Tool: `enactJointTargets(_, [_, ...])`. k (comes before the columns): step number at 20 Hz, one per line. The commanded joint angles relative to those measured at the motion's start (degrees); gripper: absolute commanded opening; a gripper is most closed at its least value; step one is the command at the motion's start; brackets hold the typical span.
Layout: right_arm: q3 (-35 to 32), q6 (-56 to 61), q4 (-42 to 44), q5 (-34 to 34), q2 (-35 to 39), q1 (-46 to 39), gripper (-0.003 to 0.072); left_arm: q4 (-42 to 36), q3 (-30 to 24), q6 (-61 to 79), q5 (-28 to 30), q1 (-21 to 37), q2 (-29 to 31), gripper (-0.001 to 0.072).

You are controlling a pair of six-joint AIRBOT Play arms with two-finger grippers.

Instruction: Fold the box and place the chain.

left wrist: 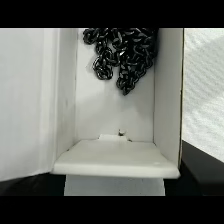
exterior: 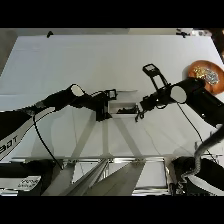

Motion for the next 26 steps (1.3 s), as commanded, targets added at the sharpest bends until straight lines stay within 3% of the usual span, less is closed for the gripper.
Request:
enactJointTargets(1, [0.02, 4.44, -10.54, 0.5, 0.39, -3.78, 0.0338, 0.0, 0.02, 0.0, 0.02, 0.02, 0.02, 0.0352])
enactJointTargets(4, [0.02, 4.44, -10.95, -4.0, -2.47, -4.7, 0.0338, 0.02, 0.02, 0.0, 0.02, 0.02, 0.02, 0.0352])
enactJointTargets(11, [0.02, 4.39, -10.36, -3.37, -13.22, -4.37, 0.0341, 0.02, 0.02, 0.0, 0.02, 0.02, 0.02, 0.0352])
enactJointTargets(26, [-1.92, 4.48, -6.58, -4.17, -16.15, -1.2, 0.0337, 0.0, 0.02, 0.0, 0.02, 0.02, 0.02, 0.0352])
